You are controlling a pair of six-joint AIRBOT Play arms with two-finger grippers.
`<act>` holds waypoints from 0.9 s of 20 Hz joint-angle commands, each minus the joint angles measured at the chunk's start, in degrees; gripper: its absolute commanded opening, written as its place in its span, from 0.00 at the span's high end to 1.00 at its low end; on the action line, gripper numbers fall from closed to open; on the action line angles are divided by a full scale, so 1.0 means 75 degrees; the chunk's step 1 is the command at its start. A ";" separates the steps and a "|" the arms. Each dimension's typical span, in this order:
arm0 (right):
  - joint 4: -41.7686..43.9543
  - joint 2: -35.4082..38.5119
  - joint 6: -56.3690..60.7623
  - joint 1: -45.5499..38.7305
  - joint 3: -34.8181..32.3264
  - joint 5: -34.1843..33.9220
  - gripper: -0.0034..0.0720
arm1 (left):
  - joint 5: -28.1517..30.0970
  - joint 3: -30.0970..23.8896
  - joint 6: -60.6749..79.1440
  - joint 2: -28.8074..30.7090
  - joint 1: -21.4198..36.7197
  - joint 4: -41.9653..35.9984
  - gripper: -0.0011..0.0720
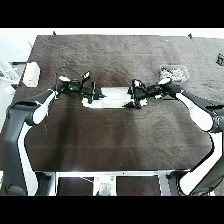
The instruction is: Fold the box and place the chain.
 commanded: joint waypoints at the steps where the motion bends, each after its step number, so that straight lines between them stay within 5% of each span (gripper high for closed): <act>1: -0.0023 -0.0163 -0.0108 0.0087 0.0114 0.0114 0.04 | 0.0015 0.0000 0.0000 -0.0003 -0.0003 -0.0006 0.96; 18: -0.0093 -0.0254 0.0108 0.0119 0.0216 0.0192 0.04 | 0.0017 0.0000 0.0000 -0.0003 -0.0003 -0.0006 0.96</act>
